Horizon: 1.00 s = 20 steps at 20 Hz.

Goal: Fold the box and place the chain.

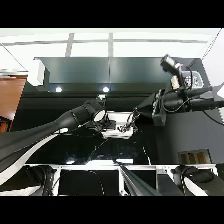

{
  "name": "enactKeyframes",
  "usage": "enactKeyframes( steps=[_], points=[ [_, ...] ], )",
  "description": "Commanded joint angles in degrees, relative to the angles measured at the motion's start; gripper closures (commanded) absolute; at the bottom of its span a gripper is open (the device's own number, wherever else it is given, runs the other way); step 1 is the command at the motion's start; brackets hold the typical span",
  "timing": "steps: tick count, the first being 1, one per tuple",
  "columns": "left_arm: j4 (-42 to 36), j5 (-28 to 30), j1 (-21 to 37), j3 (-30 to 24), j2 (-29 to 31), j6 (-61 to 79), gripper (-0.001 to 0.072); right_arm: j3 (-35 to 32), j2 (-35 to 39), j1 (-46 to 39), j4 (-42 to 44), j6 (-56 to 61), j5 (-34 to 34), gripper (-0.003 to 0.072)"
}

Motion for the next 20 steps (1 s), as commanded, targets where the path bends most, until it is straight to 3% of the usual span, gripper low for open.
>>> enactKeyframes(
  steps=[1, 6, 12, 13, 14, 15, 18, 20],
  points=[
    [0.02, 0.00, 0.00, 0.00, 0.00, 0.00, 0.0678, 1.81, 0.02, 0.00, 10.10, 1.88, -0.17, 0.0679],
    [0.02, 0.02, 0.00, 0.00, 0.00, 0.00, 0.0678, -0.92, -2.49, 0.15, 7.08, 5.55, -1.86, 0.0676],
    [0.02, 0.02, 0.00, 0.00, 0.00, 0.00, 0.0678, -15.26, -7.10, 1.22, 5.79, 8.09, -10.27, 0.0660],
    [0.04, 0.02, 0.02, 0.00, 0.00, 0.00, 0.0678, -16.41, -7.80, 1.99, 5.73, 8.11, -11.37, 0.0557],
    [0.04, 0.02, 0.00, 0.00, 0.00, 0.00, 0.0678, -16.55, -8.31, 2.40, 5.22, 8.09, -11.54, 0.0383],
    [0.04, 0.02, 0.02, 0.00, 0.00, 0.00, 0.0678, -16.31, -8.28, 1.90, 4.94, 8.02, -11.43, 0.0293],
    [0.07, 0.07, 0.02, 0.00, 0.00, 0.00, 0.0678, -13.62, -8.00, -5.01, -1.79, 7.87, -7.08, 0.0297],
    [0.04, 0.04, 0.00, 0.00, 0.00, 0.00, 0.0678, -14.03, -7.78, -9.97, -12.02, 7.85, -7.87, 0.0297]
  ],
)
